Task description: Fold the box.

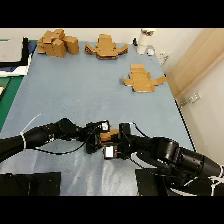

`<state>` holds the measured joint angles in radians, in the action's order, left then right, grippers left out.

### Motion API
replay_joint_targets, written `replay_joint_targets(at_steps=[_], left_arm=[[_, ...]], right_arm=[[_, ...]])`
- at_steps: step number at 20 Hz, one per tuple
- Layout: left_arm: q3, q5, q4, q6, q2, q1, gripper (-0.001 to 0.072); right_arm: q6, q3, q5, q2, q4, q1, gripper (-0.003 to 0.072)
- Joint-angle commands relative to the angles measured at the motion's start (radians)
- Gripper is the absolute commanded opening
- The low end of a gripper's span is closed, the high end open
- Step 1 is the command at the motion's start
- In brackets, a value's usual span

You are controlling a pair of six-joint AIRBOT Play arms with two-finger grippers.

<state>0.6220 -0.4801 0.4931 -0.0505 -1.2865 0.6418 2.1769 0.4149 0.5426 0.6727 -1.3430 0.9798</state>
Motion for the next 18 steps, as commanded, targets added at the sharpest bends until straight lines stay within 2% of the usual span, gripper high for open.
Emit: replay_joint_targets(at_steps=[1, 10, 11, 13, 18], left_arm=[[0.0, -0.001, 0.0, -0.001, 0.0, 0.0, 0.0557], [0.0, -0.001, 0.0, -0.001, 0.0, 0.0, 0.0557], [0.0, -0.001, 0.0, -0.001, 0.0, 0.0, 0.0557], [0.0, -0.001, 0.0, -0.001, 0.0, 0.0, 0.0557], [0.0, -0.001, 0.0, -0.001, 0.0, 0.0, 0.0557]], right_arm=[[-0.006, 0.001, -0.02, 0.035, 0.0, 0.0, 0.0075], [-0.003, 0.001, 0.012, 0.044, -0.06, 0.001, 0.0077], [-0.003, 0.001, 0.025, 0.045, -0.077, 0.001, 0.0107], [-0.003, 0.001, 0.049, 0.045, -0.093, 0.001, 0.0107], [-0.003, 0.005, 0.064, 0.037, -0.084, 0.0, 0.0108]])
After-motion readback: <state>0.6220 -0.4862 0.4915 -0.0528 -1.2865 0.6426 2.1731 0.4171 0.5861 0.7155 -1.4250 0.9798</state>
